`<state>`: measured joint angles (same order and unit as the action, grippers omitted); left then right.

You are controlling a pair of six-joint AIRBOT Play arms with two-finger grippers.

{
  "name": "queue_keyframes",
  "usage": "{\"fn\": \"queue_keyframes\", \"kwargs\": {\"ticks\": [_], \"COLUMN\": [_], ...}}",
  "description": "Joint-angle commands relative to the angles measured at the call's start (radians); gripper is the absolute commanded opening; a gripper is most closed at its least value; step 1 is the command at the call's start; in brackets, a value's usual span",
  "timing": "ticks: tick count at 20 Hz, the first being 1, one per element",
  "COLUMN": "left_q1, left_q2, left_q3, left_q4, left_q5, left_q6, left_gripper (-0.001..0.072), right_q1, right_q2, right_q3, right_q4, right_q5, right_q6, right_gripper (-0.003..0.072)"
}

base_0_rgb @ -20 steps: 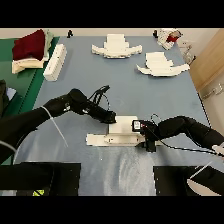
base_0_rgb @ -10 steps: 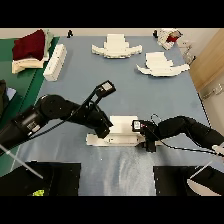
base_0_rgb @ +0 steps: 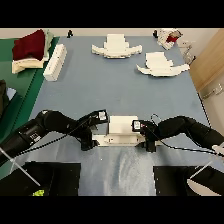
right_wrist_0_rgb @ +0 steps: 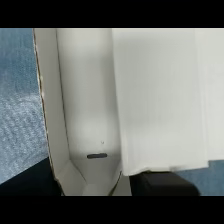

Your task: Fold the box.

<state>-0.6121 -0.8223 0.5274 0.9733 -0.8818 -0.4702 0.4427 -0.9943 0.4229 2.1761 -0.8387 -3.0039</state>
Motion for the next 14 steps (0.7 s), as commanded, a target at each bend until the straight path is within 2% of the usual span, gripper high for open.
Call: {"fn": "queue_keyframes", "kwargs": {"ticks": [1,2,5,10,11,12,14], "left_q1": [0.021,0.021,0.02,0.018,0.01,-0.002,-0.019], "left_q2": [-0.075,-0.098,-0.163,-0.227,-0.229,-0.23,-0.231], "left_q3": [-0.051,-0.051,-0.051,-0.048,-0.047,-0.046,-0.046], "left_q4": [-0.103,-0.144,-0.275,-0.378,-0.395,-0.398,-0.399], "left_q5": [0.051,0.072,0.124,0.175,0.177,0.174,0.195], "left_q6": [0.233,0.29,0.424,0.489,0.493,0.517,0.531], "left_gripper": [0.0493,0.0465,0.0467,0.0465,0.0353,0.0123,0.0106], "right_q1": [0.001,0.001,0.001,0.001,0.001,0.001,0.001], "right_q2": [0.0,0.0,0.0,0.0,0.0,0.0,0.0], "right_q3": [0.0,0.0,0.0,0.0,0.0,0.0,0.0], "right_q4": [0.0,0.0,0.0,0.0,0.0,0.0,0.0], "right_q5": [0.0,0.0,0.0,0.0,0.0,0.0,0.0], "right_q6": [0.0,0.0,0.0,0.0,0.0,0.0,0.0], "right_gripper": [0.0493,0.0493,0.0493,0.0493,0.0493,0.0493,0.0493]}}
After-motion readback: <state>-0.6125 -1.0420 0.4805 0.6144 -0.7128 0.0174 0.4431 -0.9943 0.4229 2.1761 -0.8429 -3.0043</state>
